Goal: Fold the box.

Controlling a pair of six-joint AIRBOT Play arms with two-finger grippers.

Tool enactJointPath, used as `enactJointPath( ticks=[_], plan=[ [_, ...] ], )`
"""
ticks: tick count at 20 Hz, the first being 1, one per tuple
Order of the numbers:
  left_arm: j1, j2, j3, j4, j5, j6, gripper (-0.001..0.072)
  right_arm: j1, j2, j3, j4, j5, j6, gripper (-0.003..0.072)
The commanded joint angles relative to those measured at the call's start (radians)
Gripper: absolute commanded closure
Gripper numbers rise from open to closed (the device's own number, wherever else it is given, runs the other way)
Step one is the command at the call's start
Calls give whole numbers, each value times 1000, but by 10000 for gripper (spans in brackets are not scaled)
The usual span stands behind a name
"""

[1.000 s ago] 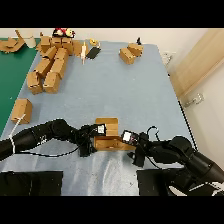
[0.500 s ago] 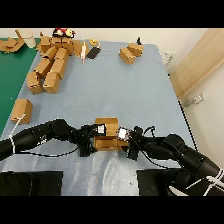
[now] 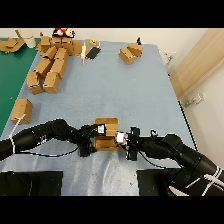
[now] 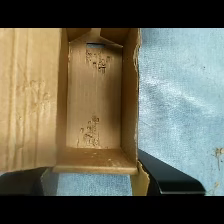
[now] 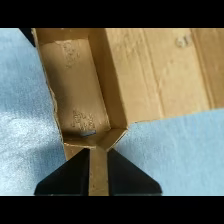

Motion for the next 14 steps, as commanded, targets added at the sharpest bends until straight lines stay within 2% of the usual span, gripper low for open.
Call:
enactJointPath(
  ticks=[1, 9, 13, 14],
  plan=[
    [0, 0, 1, 0, 0, 0, 186, 1, -30, 0, 54, 11, -114, 535],
    [0, 0, 1, 0, 0, 0, 186, 1, -35, 0, 85, 32, -200, 535],
    [0, 0, 1, 0, 0, 0, 186, 1, -35, 0, 170, 47, -268, 537],
    [0, 0, 1, 0, 0, 0, 186, 1, -37, 0, 172, 47, -268, 569]
  ],
)
